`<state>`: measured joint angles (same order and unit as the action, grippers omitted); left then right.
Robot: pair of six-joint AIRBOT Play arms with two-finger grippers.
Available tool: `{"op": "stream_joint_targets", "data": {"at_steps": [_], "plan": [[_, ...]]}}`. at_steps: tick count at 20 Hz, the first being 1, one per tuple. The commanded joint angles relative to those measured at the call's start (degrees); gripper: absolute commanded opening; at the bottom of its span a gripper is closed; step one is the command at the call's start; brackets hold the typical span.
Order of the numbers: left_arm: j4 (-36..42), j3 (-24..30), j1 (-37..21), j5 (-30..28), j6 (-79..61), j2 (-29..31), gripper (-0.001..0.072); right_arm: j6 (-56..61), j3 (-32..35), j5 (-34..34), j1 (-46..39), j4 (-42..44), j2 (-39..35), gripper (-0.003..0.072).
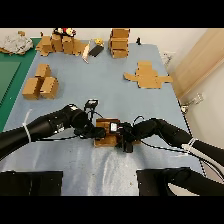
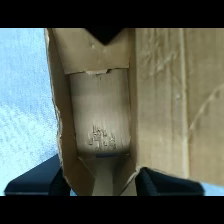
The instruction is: Fold the box.
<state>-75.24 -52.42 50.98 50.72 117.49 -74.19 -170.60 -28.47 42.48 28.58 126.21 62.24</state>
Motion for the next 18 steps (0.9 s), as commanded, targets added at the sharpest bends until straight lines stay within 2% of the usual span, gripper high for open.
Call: {"op": "stream_joint_targets", "data": {"at_steps": [1,15,16,17,18], "plan": [[-4.5,-1.9,1.6,1.8,6.4,-2.3,0.0427,0.0,0.0,0.0,0.0,0.0,0.0,0.0459],[-8.8,-4.5,5.0,3.9,9.3,-5.2,0.0415,0.0,0.0,0.0,0.0,0.0,-0.1,0.0459],[-8.8,-4.5,5.4,3.7,9.4,-5.2,0.0338,0.0,0.0,0.0,0.0,0.0,0.0,0.0459],[-8.8,-4.5,5.5,3.3,9.4,-5.2,0.0298,0.0,0.0,0.0,0.0,0.0,0.0,0.0459],[-8.8,-4.5,5.6,3.3,9.7,-5.2,0.0299,0.0,0.0,0.0,0.0,0.0,0.0,0.0459]]}}
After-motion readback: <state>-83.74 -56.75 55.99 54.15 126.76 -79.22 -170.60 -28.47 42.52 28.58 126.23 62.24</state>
